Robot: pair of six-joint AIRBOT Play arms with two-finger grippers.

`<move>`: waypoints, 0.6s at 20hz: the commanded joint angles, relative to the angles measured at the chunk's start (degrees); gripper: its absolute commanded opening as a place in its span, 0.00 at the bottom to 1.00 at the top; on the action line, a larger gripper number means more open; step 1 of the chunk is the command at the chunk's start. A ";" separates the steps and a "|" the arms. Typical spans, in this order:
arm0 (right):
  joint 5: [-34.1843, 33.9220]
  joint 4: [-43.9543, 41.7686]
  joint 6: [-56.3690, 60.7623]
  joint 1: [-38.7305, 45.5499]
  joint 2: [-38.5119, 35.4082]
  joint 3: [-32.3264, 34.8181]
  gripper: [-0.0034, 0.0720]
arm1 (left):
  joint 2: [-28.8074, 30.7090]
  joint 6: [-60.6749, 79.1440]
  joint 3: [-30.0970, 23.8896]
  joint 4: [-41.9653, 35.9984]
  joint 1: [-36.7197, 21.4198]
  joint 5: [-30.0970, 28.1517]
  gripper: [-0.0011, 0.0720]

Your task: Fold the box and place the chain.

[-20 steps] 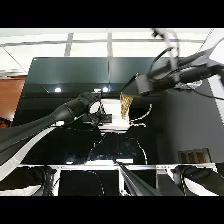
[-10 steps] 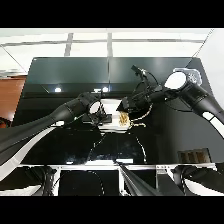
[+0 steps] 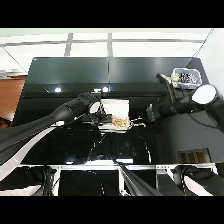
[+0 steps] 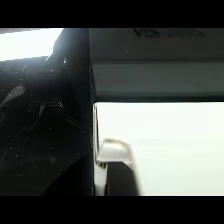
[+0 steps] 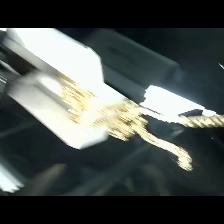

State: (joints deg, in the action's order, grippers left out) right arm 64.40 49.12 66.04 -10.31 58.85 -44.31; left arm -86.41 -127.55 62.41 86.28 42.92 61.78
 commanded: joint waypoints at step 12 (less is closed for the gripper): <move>-21.40 -6.14 -75.65 -9.40 8.37 11.23 0.98 | 0.00 0.02 0.04 0.00 0.00 -0.04 0.05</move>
State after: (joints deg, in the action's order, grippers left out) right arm 44.42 45.54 0.60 -19.94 64.20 -32.49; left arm -86.41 -127.55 62.41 86.26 42.92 61.73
